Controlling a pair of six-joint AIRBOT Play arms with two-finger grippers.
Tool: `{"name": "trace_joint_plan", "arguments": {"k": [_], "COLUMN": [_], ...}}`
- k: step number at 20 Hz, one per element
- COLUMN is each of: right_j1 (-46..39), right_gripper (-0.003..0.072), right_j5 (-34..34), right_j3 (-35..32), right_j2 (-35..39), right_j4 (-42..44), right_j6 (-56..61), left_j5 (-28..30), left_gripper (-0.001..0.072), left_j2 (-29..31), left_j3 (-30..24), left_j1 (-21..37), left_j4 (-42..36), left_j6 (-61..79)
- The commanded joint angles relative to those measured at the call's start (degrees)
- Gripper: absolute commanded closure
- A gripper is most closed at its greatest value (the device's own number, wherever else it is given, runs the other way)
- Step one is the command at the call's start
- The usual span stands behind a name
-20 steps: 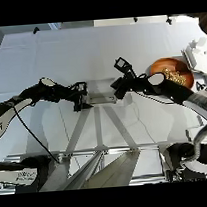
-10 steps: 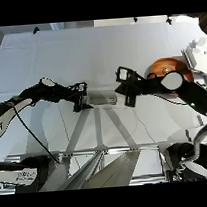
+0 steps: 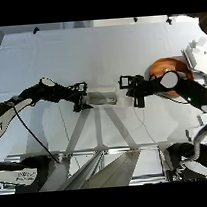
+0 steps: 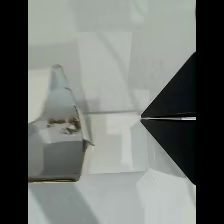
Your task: Fold the box and place the chain.
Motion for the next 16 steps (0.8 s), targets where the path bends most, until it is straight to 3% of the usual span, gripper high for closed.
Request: {"name": "trace_joint_plan", "arguments": {"k": [1, 7, 16], "right_j1": [0.1, 2.9, 7.8], "right_gripper": [0.0680, 0.0677, 0.0677], "right_j5": [-1.0, 3.5, 1.6], "right_j3": [0.5, 9.4, 9.7], "right_j2": [-5.1, -13.6, -15.5], "right_j4": [-0.8, -1.0, 0.8], "right_j6": [-0.2, 0.1, 0.5], "left_j5": [0.0, 0.0, 0.0], "left_gripper": [0.0434, 0.0434, 0.0434], "left_j2": [0.0, 0.0, 0.0], "left_j3": [0.0, 0.0, 0.0], "left_j1": [0.0, 0.0, 0.0], "left_j4": [0.0, 0.0, 0.0], "left_j6": [0.0, 0.0, 0.0]}}
